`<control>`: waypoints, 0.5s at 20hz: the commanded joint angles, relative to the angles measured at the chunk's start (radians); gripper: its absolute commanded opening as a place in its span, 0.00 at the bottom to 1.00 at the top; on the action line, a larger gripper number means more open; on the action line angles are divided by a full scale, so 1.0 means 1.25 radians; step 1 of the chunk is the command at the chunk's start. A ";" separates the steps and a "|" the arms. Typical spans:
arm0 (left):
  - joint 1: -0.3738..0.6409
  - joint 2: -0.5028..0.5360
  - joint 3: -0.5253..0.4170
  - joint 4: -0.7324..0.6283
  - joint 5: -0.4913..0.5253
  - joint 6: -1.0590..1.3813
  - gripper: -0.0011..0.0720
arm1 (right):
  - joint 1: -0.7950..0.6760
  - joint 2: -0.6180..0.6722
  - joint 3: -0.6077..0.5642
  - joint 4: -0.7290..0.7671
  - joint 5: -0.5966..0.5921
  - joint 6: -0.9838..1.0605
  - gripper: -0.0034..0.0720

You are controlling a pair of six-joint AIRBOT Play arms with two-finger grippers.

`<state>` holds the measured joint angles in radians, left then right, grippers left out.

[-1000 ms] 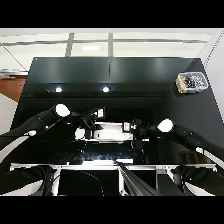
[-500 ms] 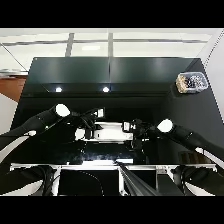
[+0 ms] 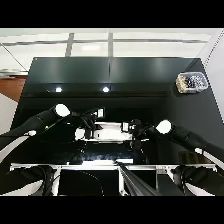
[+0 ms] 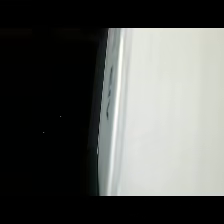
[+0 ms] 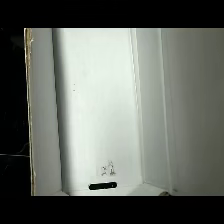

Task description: Fold the box and place the chain.

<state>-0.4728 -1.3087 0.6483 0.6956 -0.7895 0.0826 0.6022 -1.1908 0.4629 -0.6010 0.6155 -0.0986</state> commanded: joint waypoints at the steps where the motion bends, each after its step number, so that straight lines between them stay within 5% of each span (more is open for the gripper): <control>1: 0.000 0.000 0.000 0.000 0.000 0.000 0.05 | 0.007 -0.001 0.000 -0.018 -0.015 0.014 0.81; 8: 0.000 0.000 0.000 0.000 0.000 0.000 0.06 | 0.007 -0.001 0.000 -0.018 -0.015 0.014 0.81; 10: 0.000 0.001 0.000 0.000 -0.001 0.000 0.06 | 0.007 -0.001 0.000 -0.018 -0.015 0.014 0.65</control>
